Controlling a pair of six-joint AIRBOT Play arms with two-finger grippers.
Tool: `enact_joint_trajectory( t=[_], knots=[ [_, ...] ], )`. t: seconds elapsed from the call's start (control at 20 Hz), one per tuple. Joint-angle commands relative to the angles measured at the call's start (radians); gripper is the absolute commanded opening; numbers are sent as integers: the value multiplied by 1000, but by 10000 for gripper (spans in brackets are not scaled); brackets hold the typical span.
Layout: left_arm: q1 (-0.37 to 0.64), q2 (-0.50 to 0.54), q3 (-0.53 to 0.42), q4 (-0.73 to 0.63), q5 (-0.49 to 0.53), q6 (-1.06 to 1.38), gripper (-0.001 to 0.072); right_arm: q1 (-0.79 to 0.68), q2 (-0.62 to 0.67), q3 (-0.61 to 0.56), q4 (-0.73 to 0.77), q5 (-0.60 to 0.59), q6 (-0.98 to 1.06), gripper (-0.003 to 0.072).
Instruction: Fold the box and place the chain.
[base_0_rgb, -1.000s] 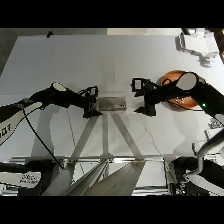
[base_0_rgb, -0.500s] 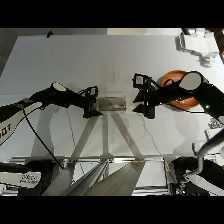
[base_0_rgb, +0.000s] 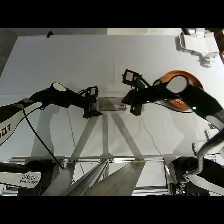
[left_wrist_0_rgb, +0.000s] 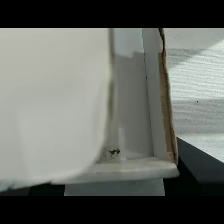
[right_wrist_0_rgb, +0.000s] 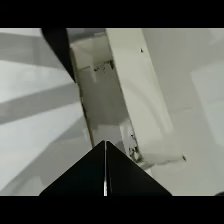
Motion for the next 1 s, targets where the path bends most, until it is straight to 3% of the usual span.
enact_joint_trajectory(
  t=[0.0, 0.15, 0.55, 0.7, 0.95],
  knots=[
    [0, 0, 0, 0, 0, 0, 143, 20, -97, 1, 56, -125, 21, 3],
    [0, 0, 0, 0, 0, 0, 143, 18, -121, 7, 115, -197, -46, 3],
    [0, 0, 0, 0, 0, 0, 143, -63, -152, 13, 162, -191, -113, 3],
    [0, 0, 0, 0, 0, 0, 143, -129, -202, 13, 293, -172, -114, 3],
    [0, 0, 0, 0, 0, 0, 143, -116, -270, 13, 307, -60, -163, 4]
  ],
)
